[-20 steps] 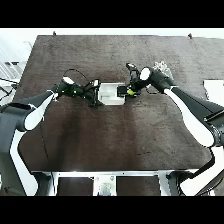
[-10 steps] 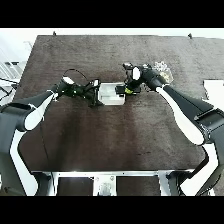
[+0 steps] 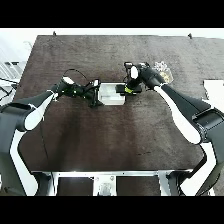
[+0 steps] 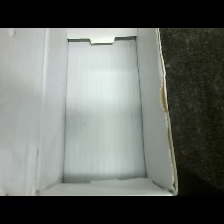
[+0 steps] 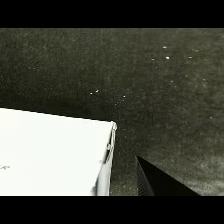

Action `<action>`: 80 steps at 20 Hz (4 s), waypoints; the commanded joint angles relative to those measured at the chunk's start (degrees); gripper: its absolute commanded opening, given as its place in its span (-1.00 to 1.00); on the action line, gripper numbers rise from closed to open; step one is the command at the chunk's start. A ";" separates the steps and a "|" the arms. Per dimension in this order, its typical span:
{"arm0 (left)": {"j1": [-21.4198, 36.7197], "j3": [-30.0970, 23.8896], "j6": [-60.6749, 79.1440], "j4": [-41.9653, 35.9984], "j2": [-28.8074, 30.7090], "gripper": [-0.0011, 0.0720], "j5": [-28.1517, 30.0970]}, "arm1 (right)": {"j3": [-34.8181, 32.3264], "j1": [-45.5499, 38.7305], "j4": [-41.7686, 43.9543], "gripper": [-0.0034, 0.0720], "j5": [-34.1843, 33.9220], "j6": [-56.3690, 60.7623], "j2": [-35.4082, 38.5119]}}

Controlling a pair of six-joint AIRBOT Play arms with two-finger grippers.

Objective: Fold the box and place the chain.

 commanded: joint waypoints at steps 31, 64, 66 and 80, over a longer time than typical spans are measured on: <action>0.04 -0.02 0.00 0.09 0.00 -0.03 0.83 | 4.70 1.42 -1.68 0.51 8.94 2.27 -0.94; 0.04 -0.02 0.00 0.00 0.00 -0.02 1.09 | 6.12 -26.53 16.81 0.23 -13.75 -28.44 -5.66; 0.02 -0.02 0.00 0.00 0.00 -0.03 1.09 | 6.12 -26.53 16.81 0.21 -13.57 -28.48 -6.01; 0.04 -0.02 0.00 0.02 0.00 -0.02 1.16 | 6.84 -26.23 16.17 -0.88 -10.05 -29.20 6.86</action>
